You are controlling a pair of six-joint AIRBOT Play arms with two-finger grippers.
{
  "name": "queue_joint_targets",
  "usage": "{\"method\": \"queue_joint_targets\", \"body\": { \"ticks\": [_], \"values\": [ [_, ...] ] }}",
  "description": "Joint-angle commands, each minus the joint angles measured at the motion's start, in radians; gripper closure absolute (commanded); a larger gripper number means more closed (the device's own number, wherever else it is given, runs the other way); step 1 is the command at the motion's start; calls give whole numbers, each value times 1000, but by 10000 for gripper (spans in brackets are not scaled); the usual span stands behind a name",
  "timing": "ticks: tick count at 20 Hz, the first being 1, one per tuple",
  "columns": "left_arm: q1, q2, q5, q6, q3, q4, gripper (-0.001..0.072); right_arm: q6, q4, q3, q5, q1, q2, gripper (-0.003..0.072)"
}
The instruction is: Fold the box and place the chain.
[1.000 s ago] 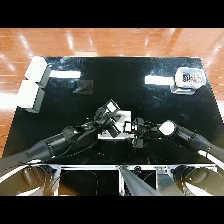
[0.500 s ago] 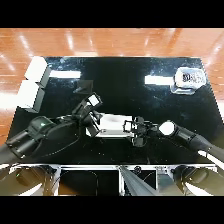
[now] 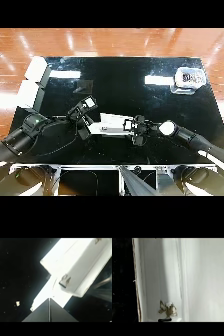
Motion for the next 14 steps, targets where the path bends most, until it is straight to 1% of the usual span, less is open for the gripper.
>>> {"method": "queue_joint_targets", "body": {
  "ticks": [1,3,4,7,9,10,12,14],
  "values": [
    [3,-30,-57,0,1,51,684,0,0,-1,16,1,-1,185],
    [3,-53,-93,-1,1,51,684,0,0,-1,16,1,-1,185],
    [3,-65,-95,-1,1,47,686,0,0,-1,16,1,-1,186],
    [3,-97,-81,1,1,3,688,0,0,-1,16,1,-1,186],
    [3,-100,-29,53,1,6,688,0,0,-1,16,1,-1,187],
    [3,-103,-18,85,1,5,688,0,0,-1,16,1,-1,187],
    [4,-118,-22,164,1,4,688,0,0,-1,16,1,-1,187],
    [20,-152,-43,193,1,0,688,0,0,-1,16,1,-2,187]
  ]
}}
